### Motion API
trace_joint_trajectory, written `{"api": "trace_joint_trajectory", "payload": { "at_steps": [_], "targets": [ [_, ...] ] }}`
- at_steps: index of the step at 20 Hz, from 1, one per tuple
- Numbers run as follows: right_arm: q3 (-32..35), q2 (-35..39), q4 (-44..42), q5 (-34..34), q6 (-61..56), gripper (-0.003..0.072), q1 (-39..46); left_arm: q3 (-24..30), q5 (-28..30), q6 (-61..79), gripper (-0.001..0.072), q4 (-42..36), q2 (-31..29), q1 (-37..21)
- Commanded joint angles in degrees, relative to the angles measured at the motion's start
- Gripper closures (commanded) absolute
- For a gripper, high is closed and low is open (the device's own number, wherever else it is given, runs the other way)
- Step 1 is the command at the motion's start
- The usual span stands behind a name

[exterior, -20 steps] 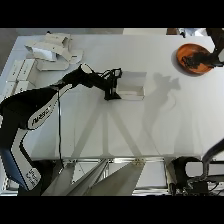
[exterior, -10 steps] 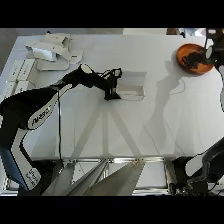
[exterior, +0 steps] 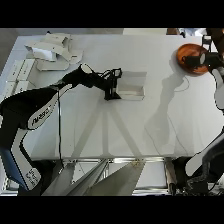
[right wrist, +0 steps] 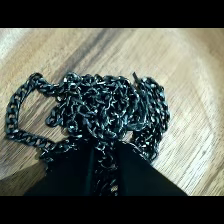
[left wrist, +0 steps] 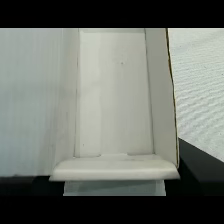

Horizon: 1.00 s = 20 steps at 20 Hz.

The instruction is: Fold the box and place the chain.

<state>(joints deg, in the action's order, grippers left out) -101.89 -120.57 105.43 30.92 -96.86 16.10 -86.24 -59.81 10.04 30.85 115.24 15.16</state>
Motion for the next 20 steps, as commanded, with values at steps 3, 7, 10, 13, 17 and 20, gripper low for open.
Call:
{"api": "trace_joint_trajectory", "payload": {
  "at_steps": [3, 7, 10, 13, 17, 20],
  "targets": [
    [-0.1, -0.1, -0.2, 1.7, -0.5, 0.0671, 0.0, 0.0, 0.0, 0.0, 0.0271, 0.0, 0.0, 0.0],
    [-0.1, 4.7, -0.2, 4.4, 1.2, 0.0671, 0.0, 0.0, 0.0, 0.0, 0.0271, 0.0, 0.0, 0.0],
    [-0.1, 9.7, -0.7, 8.8, 4.0, 0.0671, 0.1, 0.0, 0.0, 0.0, 0.0271, 0.0, 0.0, 0.0],
    [-0.1, 16.1, -4.4, 13.9, 5.9, 0.0673, 0.1, 0.0, 0.0, 0.0, 0.0271, 0.0, 0.0, 0.0],
    [-0.1, 25.0, -12.1, 26.9, 14.8, 0.0671, 0.0, 0.0, 0.0, 0.0, 0.0271, 0.0, 0.0, 0.0],
    [0.1, 32.2, -16.9, 33.7, 18.8, 0.0672, 0.0, 0.0, 0.0, 0.0, 0.0271, 0.0, 0.0, 0.0]
  ]
}}
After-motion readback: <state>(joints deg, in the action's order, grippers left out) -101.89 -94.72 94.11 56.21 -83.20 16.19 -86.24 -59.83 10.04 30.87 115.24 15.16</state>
